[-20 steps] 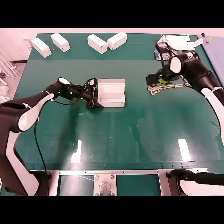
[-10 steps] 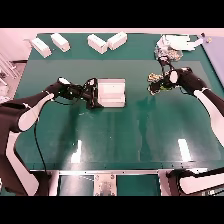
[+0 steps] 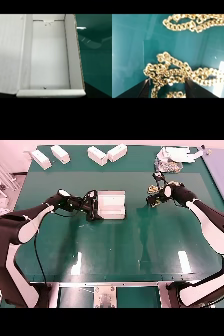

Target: Fold the box and place the chain.

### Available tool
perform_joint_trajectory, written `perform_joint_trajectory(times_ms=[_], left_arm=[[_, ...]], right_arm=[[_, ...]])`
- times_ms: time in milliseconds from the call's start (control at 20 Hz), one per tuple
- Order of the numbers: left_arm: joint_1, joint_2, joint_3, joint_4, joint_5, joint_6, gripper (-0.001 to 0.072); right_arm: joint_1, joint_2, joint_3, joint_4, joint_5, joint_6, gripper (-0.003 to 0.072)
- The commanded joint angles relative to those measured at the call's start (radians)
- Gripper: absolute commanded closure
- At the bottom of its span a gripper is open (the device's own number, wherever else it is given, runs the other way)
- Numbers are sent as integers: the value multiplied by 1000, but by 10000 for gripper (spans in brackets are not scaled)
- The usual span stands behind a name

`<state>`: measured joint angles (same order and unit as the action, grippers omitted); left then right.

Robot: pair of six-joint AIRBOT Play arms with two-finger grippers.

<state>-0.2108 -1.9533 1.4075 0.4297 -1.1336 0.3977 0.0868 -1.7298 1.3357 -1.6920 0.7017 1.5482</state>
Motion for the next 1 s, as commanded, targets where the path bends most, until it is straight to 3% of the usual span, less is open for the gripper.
perform_joint_trajectory(times_ms=[0,100,150,200,500,950], left_arm=[[1,0,0,0,0,1,234],[1,0,0,0,1,1,234],[1,0,0,0,1,0,234],[1,0,0,0,0,1,234],[1,0,0,0,0,0,234],[1,0,0,0,1,1,234]], right_arm=[[1,-29,2,35,1,-43,224],[0,-35,2,34,2,-42,431],[0,-34,3,31,1,-43,590],[0,-34,6,31,2,-43,669],[2,53,8,31,27,-38,673],[18,487,8,-4,95,-8,674]])
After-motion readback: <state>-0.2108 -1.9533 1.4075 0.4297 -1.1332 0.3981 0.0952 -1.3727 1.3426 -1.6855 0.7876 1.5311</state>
